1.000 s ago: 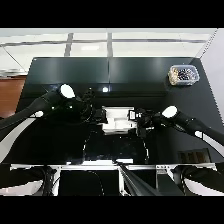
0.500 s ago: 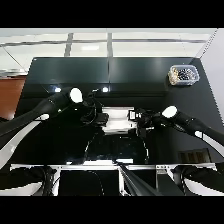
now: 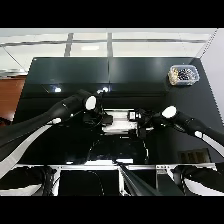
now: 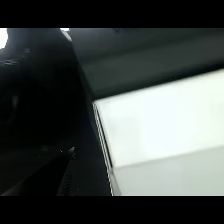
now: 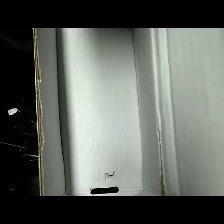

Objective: Fold the box and place the chain.

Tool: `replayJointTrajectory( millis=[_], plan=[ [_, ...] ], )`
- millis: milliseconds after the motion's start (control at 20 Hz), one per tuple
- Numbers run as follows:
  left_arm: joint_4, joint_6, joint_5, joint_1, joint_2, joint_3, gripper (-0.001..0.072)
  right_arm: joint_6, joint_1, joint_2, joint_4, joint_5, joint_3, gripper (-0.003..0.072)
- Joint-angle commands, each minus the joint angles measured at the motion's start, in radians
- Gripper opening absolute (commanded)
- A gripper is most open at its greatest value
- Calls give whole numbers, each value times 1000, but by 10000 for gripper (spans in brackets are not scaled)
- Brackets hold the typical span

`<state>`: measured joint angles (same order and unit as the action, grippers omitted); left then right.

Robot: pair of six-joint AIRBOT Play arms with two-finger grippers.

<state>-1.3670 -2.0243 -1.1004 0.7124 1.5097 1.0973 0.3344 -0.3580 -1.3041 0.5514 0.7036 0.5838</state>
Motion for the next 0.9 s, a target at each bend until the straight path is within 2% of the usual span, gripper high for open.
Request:
replayJointTrajectory(
  millis=[0,300,600,650,700,750,800,850],
  plan=[
    [-99,-165,-12,35,19,36,346,0,0,0,-1,-1,1,127],
    [-104,-233,-19,93,60,77,346,0,0,0,-1,-1,1,127],
    [-116,-262,-56,95,69,83,346,0,0,0,-1,-1,1,127],
    [-113,-267,-57,95,69,83,277,0,0,0,0,-1,1,127],
    [-112,-267,-57,95,69,83,139,0,0,0,0,-1,1,127],
    [-112,-271,-56,95,69,84,65,0,0,1,0,-1,1,127],
    [-109,-281,-56,95,69,84,24,0,0,0,-1,-1,1,127],
    [-109,-288,-56,95,69,84,24,0,0,0,-1,-1,1,127]
  ],
)
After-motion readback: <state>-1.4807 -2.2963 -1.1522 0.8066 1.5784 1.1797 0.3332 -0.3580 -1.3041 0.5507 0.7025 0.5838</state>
